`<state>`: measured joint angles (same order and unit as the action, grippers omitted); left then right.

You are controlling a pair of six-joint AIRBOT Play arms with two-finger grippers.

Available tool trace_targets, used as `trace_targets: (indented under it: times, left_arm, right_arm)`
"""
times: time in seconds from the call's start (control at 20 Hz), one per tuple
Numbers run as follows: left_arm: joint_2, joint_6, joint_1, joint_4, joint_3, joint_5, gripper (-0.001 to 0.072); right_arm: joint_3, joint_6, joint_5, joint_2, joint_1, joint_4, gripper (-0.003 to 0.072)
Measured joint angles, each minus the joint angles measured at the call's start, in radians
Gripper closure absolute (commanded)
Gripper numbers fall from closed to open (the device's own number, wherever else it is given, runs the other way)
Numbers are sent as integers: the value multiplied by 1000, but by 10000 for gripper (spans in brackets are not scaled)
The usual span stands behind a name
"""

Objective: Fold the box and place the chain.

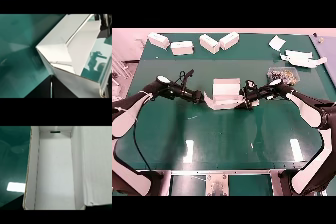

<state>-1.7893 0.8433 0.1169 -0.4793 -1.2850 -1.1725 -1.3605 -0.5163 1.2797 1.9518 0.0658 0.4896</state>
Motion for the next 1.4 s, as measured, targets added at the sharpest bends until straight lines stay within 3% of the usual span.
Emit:
trace_targets:
  times: [0.7, 1.4]
  left_arm:
    - [81, 202, 79, -89, -6, 180, 687]
    - [103, 454, 151, -304, -99, 167, 687]
  right_arm:
    - [0, 0, 0, 0, 0, 0, 139]
    - [0, -2, 2, 0, 0, 2, 139]
